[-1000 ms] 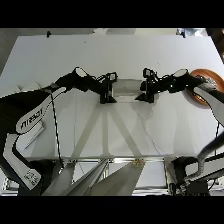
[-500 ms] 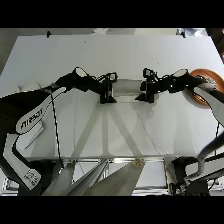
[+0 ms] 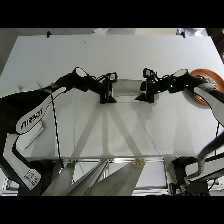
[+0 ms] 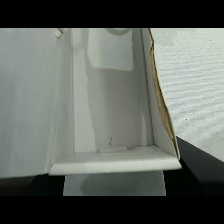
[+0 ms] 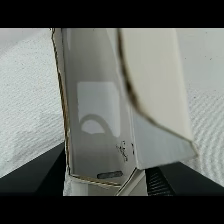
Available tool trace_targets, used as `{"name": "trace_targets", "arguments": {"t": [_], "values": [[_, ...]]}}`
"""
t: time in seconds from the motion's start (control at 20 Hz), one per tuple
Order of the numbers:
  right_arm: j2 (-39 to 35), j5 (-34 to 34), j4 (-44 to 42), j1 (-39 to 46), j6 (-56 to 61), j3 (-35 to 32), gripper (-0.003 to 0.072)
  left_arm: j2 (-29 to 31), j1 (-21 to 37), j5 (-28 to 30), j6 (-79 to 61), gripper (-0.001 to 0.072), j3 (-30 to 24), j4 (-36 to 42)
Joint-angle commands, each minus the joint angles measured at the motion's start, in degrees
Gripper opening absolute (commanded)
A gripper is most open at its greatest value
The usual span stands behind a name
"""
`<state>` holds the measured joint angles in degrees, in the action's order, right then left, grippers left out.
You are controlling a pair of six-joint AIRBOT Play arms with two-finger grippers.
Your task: Fold the box and place the chain.
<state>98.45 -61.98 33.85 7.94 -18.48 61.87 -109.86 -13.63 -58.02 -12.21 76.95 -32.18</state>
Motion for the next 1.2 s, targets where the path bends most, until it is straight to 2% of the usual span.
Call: {"name": "trace_targets", "arguments": {"t": [0.0,0.05,0.1,0.15,0.2,0.4,0.6,0.75,0.9,0.95,1.05,1.15], "values": [[-0.02,-0.04,-0.02,-0.02,0.00,0.04,0.0408,-0.04,-0.04,-0.02,0.00,0.0438,-0.04,-0.02],[-0.02,-0.04,-0.02,-0.02,0.00,0.04,0.0414,-0.04,-0.04,-0.02,0.00,0.0438,-0.04,-0.02],[-0.02,0.00,-0.02,-0.02,0.00,0.04,0.0460,-0.04,-0.04,-0.02,0.02,0.0438,-0.04,-0.02],[0.00,0.02,0.00,-0.02,0.00,0.04,0.0612,-0.04,-0.04,-0.02,0.00,0.0438,-0.04,-0.02],[-0.02,0.07,0.00,-0.02,0.00,0.04,0.0695,-0.04,-0.04,-0.02,0.02,0.0438,-0.04,-0.02],[-0.59,0.07,2.99,0.00,0.02,0.04,0.0694,-0.04,-0.04,-0.02,0.00,0.0438,-0.04,-0.02],[-3.08,-0.26,13.44,0.42,0.76,0.04,0.0688,-0.02,-0.04,-0.02,0.00,0.0438,-0.04,-0.02],[-5.60,-0.11,19.41,1.40,6.29,0.04,0.0664,-0.02,-0.04,-0.02,0.00,0.0438,-0.04,-0.02],[-7.61,-0.15,19.89,2.25,11.65,0.04,0.0626,-0.02,-0.04,-0.02,0.00,0.0438,-0.04,-0.02],[-8.24,-0.35,19.93,2.25,13.18,0.04,0.0481,-0.02,-0.04,-0.02,0.00,0.0438,-0.04,-0.02],[-9.90,-2.91,19.91,2.25,14.43,0.04,0.0008,-0.02,-0.04,-0.02,0.02,0.0438,-0.04,-0.02],[-11.72,-6.80,18.47,2.19,14.71,0.04,0.0016,-0.02,-0.04,-0.02,0.02,0.0438,-0.04,-0.02]]}}
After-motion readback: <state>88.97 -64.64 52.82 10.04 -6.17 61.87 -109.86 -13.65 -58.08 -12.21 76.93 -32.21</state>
